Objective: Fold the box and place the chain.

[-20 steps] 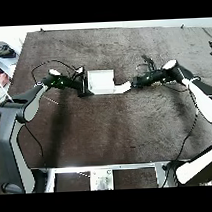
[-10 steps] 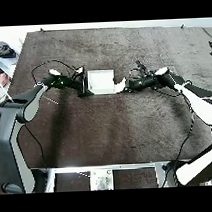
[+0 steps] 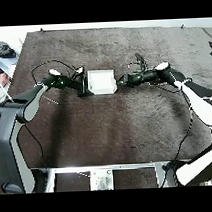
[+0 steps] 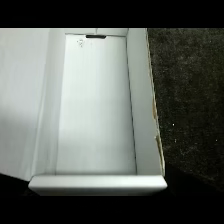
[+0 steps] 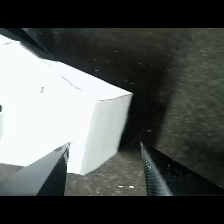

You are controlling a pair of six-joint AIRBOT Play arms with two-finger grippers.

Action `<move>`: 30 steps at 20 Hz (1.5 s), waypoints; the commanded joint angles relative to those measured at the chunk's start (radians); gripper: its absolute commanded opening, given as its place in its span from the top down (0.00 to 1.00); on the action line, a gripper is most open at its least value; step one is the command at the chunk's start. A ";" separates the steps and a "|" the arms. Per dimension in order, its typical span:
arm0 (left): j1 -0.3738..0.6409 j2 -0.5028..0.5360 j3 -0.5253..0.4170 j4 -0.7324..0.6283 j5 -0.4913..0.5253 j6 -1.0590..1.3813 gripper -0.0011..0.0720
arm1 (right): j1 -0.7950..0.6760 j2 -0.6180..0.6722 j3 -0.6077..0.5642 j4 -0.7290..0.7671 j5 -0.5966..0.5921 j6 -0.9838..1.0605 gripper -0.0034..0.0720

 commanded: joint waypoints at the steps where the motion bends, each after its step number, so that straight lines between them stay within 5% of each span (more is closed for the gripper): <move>1: 0.000 -0.001 0.000 0.000 0.000 0.000 0.28 | 0.017 0.000 0.012 0.008 0.017 0.006 0.30; 8: 0.000 -0.001 0.000 0.000 0.000 0.000 0.28 | 0.080 -0.002 0.051 -0.014 -0.024 0.052 0.30; 10: 0.000 -0.001 0.000 0.000 0.000 0.000 0.28 | 0.086 -0.002 0.080 -0.127 -0.027 0.155 0.39; 22: 0.000 -0.001 0.000 0.000 0.000 0.000 0.28 | 0.163 -0.002 0.104 -0.268 -0.094 0.242 0.39; 30: 0.000 -0.001 0.000 0.000 0.000 0.000 0.28 | 0.206 -0.060 0.248 -0.544 -0.023 0.462 0.39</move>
